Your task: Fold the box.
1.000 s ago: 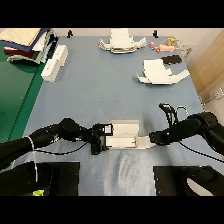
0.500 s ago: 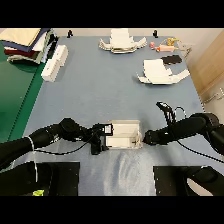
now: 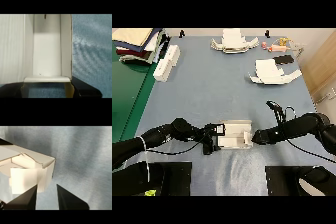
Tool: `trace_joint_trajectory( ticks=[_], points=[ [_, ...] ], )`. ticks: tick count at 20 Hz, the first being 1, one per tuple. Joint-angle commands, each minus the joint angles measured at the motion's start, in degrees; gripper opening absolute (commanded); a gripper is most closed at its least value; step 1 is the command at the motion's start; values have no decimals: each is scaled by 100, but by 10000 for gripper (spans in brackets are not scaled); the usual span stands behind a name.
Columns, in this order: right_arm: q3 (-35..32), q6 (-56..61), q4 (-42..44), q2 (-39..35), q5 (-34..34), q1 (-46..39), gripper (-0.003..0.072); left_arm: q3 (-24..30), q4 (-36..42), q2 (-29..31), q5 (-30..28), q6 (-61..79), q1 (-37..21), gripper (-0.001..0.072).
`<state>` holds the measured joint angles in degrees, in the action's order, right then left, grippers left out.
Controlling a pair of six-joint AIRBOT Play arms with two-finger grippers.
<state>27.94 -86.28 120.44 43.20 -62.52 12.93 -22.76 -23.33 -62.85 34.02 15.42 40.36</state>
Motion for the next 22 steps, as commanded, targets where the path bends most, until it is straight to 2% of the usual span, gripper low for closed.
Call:
trace_joint_trajectory(
  ticks=[1,2,3,5,7,9,11,13,15,17,22],
  points=[
    [7,-85,87,7,57,17,399,-2,-2,-2,0,0,-2,486],
    [4,-85,87,9,162,94,527,-2,-2,-2,0,0,-2,486],
    [4,-74,94,31,319,201,535,-2,-2,-2,0,0,-2,487],
    [7,-74,72,197,621,507,522,-2,-2,-2,0,0,-2,487],
    [50,-42,-79,529,649,776,509,-2,-2,-2,0,0,-2,486],
    [297,278,-503,903,649,1060,454,-2,-2,-2,0,0,-2,487],
    [669,811,-1047,1150,632,1375,439,-2,-2,-2,0,0,-2,487],
    [1102,1703,-1875,1394,374,1755,439,-2,-2,-2,0,0,-2,486],
    [1515,2533,-2581,1738,-162,2114,437,-2,-2,-2,0,0,-2,487],
    [1751,2889,-2719,2052,-385,2378,437,-2,-2,-2,0,0,-2,487],
    [1895,3414,-2861,2597,-374,2870,437,-2,-2,-2,0,0,-2,487]
  ],
)
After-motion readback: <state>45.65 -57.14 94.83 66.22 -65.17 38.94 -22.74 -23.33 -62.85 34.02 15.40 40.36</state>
